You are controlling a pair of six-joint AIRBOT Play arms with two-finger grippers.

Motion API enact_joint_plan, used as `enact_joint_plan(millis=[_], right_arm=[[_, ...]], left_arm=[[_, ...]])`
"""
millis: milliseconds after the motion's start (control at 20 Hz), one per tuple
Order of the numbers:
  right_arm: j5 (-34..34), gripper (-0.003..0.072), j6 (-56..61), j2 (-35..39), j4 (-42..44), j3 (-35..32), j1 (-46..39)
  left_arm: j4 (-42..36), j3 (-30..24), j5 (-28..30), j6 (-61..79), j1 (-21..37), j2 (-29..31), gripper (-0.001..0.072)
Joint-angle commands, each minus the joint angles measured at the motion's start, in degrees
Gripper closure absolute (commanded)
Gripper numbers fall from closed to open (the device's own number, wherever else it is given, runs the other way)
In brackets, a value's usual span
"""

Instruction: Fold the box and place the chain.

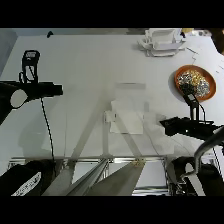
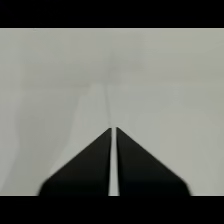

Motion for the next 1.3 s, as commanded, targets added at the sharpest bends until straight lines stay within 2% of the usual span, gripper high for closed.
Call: enact_joint_plan(millis=[0,50,100,200,300,350,400,500,550,700,800,1000,1250], right_arm=[[-0.2,0.0673,0.1,0.2,0.0,-0.4,0.1],[-0.2,0.0673,0.1,0.2,0.0,-0.4,0.1],[-0.2,0.0673,0.1,0.2,0.0,-0.4,0.1],[-0.2,0.0673,0.1,0.2,0.0,-0.4,0.1],[-0.2,0.0673,0.1,0.2,0.0,-0.4,0.1],[-0.1,0.0673,0.1,0.2,0.0,-0.4,0.1],[0.2,0.0673,0.1,0.2,0.0,-0.4,0.1],[0.3,0.0673,0.0,0.2,0.0,-0.4,0.1],[0.3,0.0673,0.0,0.2,0.0,-0.4,0.1],[0.3,0.0673,0.0,0.2,0.0,-0.4,0.1],[0.3,0.0673,0.0,0.2,0.0,-0.4,0.1],[0.4,0.0673,0.0,0.2,0.0,-0.4,0.1],[0.4,0.0673,0.0,0.2,0.0,-0.4,0.1]], left_arm=[[-4.9,0.0,5.2,4.2,0.0,-0.1,0.0328],[-11.6,0.0,6.6,11.0,0.0,-0.3,0.0219],[-22.7,0.0,7.2,22.0,0.0,-1.1,0.0190],[-52.4,0.0,3.9,49.0,0.0,-4.9,0.0189],[-77.1,0.3,-4.0,70.9,0.0,-11.2,0.0189],[-84.6,1.1,-9.6,77.9,0.0,-15.3,0.0189],[-87.8,2.7,-15.0,81.1,-0.3,-19.3,0.0189],[-85.9,8.4,-23.0,81.0,-1.7,-27.9,0.0188],[-84.3,11.7,-24.6,80.7,-2.9,-31.7,0.0169],[-80.5,19.5,-23.0,79.9,-5.3,-39.2,0.0145],[-75.8,23.0,-21.8,77.2,-5.4,-41.8,0.0145],[-73.0,23.8,-22.5,75.8,-3.8,-44.7,0.0145],[-75.6,24.0,-22.8,78.1,-5.7,-48.8,0.0145]])
